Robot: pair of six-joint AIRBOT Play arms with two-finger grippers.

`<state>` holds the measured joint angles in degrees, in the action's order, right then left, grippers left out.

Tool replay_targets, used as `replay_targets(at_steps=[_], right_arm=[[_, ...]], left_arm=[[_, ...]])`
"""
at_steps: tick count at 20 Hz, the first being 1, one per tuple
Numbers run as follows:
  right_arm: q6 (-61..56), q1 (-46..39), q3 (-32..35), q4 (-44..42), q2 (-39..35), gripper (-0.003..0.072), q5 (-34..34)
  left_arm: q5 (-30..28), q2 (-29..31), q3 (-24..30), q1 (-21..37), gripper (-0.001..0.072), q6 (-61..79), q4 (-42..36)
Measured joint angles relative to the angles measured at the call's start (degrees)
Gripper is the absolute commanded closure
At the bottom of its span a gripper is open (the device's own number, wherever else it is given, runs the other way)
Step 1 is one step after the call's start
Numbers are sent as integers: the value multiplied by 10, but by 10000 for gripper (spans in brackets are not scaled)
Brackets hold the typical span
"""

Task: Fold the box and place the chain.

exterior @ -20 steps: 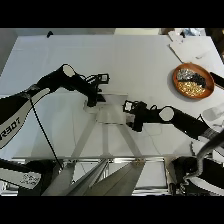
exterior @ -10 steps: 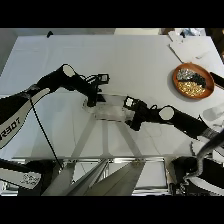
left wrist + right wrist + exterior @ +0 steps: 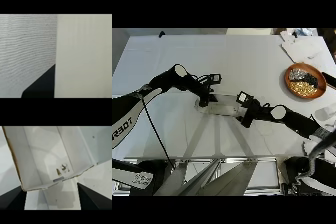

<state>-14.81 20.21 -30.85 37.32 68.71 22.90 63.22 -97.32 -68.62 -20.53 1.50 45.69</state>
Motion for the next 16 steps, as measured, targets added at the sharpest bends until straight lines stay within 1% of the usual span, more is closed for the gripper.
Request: replay_targets(at_steps=[3,7,13,16], right_arm=[[-1,-14,-18,2,19,-8,-3],[13,-38,-44,4,49,9,18],[121,-48,-66,3,61,9,53],[157,-56,-72,1,68,10,70]], left_arm=[[0,0,0,0,692,0,0],[-2,0,0,0,692,0,-1],[0,0,0,0,692,0,-1],[0,0,0,0,692,0,-1]])
